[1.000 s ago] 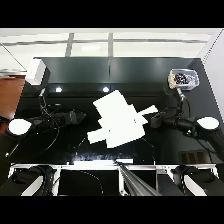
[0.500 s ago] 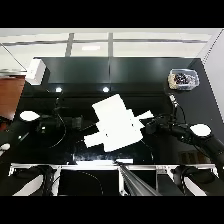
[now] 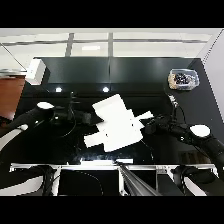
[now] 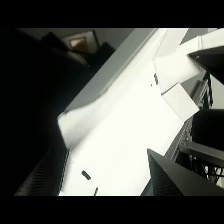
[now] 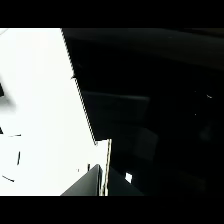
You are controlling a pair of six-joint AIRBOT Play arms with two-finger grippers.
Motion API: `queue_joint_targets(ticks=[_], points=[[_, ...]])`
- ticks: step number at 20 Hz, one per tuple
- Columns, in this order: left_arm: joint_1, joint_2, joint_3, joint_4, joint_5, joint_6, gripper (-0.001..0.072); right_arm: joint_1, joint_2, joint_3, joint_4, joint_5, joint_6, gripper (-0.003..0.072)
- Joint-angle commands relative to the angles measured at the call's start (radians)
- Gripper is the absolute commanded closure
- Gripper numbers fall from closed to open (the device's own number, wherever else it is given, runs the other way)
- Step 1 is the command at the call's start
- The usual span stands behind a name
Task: Fold the box and place the chain.
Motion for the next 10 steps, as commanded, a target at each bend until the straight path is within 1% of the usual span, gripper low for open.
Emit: queue_joint_targets(ticks=[1, 4, 5, 6, 7, 10], points=[[-0.034, -0.111, 0.082, 0.006, -0.085, 0.029, 0.0007, 0.001, 0.001, 0.000, 0.000, 0.000, 0.011, 0.0637], [-0.035, -0.163, 0.114, 0.005, -0.180, 0.119, 0.0011, 0.001, 0.000, 0.000, -0.001, 0.000, 0.011, 0.0637], [-0.037, -0.173, 0.121, 0.007, -0.201, 0.140, 0.0027, 0.001, 0.001, 0.000, -0.001, 0.000, 0.011, 0.0637], [-0.037, -0.182, 0.130, 0.024, -0.209, 0.161, 0.0045, 0.001, 0.001, 0.000, -0.001, 0.000, 0.011, 0.0637], [-0.038, -0.185, 0.138, 0.047, -0.203, 0.163, 0.0085, 0.001, 0.000, 0.000, -0.001, 0.000, 0.011, 0.0637], [-0.062, -0.185, 0.164, 0.142, -0.197, 0.162, 0.0089, 0.001, 0.001, 0.000, -0.002, 0.000, 0.011, 0.0637]])
